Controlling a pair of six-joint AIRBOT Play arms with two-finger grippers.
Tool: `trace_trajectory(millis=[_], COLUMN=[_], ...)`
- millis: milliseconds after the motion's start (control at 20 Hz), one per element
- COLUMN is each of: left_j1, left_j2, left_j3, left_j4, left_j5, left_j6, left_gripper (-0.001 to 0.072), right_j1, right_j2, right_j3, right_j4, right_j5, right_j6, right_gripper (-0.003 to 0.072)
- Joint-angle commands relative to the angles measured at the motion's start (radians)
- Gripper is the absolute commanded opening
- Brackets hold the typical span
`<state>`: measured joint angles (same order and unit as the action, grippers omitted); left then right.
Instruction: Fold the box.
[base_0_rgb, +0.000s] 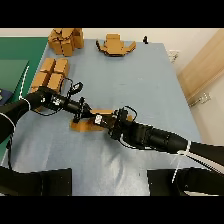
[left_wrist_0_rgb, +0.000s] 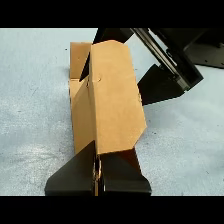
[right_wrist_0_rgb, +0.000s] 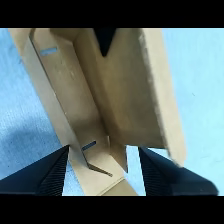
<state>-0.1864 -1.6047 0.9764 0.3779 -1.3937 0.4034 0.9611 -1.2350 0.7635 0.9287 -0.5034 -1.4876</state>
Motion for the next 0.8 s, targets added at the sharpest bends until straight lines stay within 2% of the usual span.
trace_trajectory(millis=[0,100,200,250,350,500,750], left_j1=[0.0,-0.001,-0.001,-0.001,0.0,-0.001,-0.001], left_j2=[0.0,0.0,0.0,0.0,0.0,0.0,0.0], left_j3=[0.0,0.0,0.0,0.0,0.0,0.0,0.0], left_j4=[0.005,0.005,0.005,0.005,0.005,0.005,0.005], left_j5=[-0.002,-0.003,-0.003,-0.003,-0.003,-0.002,-0.002], left_j6=[-0.002,-0.002,-0.002,-0.002,-0.002,-0.002,-0.001], left_gripper=[0.0021,0.0021,0.0021,0.0021,0.0021,0.0021,0.0021], right_j1=[-0.051,-0.106,-0.164,-0.194,-0.247,-0.291,-0.298], right_j2=[0.0,0.0,0.0,0.0,-0.007,-0.054,-0.15], right_j3=[0.002,0.002,0.002,0.002,0.006,0.047,0.143], right_j4=[0.163,0.38,0.629,0.753,0.909,0.962,1.044], right_j5=[0.038,0.054,0.054,0.054,0.05,0.015,-0.179], right_j6=[-0.135,-0.372,-0.648,-0.794,-1.022,-1.148,-1.277], right_gripper=[0.0662,0.0654,0.0599,0.06,0.06,0.06,0.06])
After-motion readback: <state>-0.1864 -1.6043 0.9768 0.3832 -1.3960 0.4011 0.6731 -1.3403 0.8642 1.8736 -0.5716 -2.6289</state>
